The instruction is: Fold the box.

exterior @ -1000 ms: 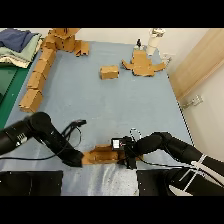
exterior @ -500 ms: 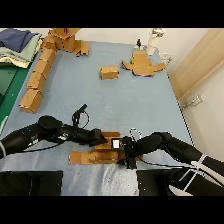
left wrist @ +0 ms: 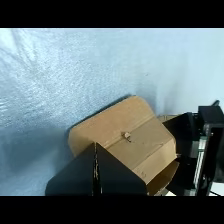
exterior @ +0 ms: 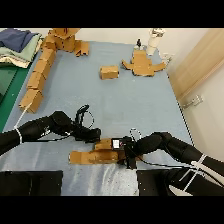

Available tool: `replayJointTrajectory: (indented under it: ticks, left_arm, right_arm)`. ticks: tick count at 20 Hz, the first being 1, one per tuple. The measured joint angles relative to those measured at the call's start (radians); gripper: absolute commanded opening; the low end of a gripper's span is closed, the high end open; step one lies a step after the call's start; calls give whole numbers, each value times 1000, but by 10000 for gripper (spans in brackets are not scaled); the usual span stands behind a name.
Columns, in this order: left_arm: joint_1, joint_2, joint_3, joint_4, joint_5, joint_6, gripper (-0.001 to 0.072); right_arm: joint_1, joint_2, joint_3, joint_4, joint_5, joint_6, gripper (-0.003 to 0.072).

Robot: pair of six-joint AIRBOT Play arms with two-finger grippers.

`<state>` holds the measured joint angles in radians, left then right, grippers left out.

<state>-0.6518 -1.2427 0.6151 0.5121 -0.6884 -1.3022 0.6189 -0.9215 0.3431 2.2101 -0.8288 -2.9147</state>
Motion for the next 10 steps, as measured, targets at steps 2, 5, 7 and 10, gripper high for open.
replayJointTrajectory:
  ticks: [2,5,7,10]
  left_arm:
    - [-1,-4,3,8,-8,2,13]
    - [-1,-8,6,-21,-20,55,13]
    - [-1,-8,6,-35,-24,89,12]
    - [2,10,7,-46,-23,156,12]
  right_arm:
    - [0,0,0,0,0,0,443]
    - [0,0,0,0,0,0,443]
    - [0,0,0,0,0,0,443]
    - [0,0,0,0,0,0,443]
